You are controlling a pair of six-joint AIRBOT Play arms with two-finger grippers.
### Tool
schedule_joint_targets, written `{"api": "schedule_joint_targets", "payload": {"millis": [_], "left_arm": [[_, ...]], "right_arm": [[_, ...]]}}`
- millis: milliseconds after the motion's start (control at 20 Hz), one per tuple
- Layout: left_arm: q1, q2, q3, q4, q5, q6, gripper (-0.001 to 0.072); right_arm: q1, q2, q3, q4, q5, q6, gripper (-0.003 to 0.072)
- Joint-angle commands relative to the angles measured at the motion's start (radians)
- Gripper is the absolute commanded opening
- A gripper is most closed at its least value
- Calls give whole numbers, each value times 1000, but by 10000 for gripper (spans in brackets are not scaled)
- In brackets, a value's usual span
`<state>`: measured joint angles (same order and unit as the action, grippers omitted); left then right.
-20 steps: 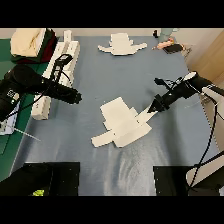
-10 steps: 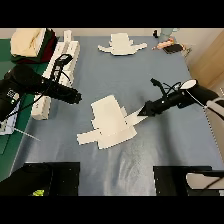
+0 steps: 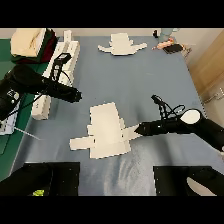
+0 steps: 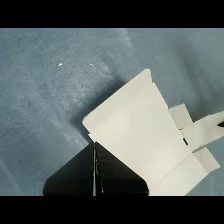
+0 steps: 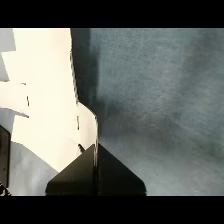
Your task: Fold the box.
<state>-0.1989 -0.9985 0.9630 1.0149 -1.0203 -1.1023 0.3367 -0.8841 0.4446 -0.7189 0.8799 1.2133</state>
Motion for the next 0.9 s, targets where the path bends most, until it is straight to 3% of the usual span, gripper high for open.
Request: {"api": "schedule_joint_targets", "payload": {"millis": [0, 50, 300, 400, 600, 850], "left_arm": [[44, -37, 0, 2, -5, -54, 495], [61, -57, 0, 2, -16, -71, 539], [80, -186, 0, -32, -111, -34, 539], [80, -243, 0, -80, -172, 12, 539], [80, -343, 0, -306, -232, 135, 538], [39, -471, 0, -335, -263, 158, 535]], "right_arm": [[120, 100, -42, -181, -164, 186, 2], [156, 113, -42, -242, -203, 239, 2], [269, 118, -44, -493, -234, 457, 2], [287, 119, -44, -508, -235, 473, 2], [289, 119, -43, -504, -235, 473, 2], [289, 124, -43, -503, -235, 473, 2]]}}
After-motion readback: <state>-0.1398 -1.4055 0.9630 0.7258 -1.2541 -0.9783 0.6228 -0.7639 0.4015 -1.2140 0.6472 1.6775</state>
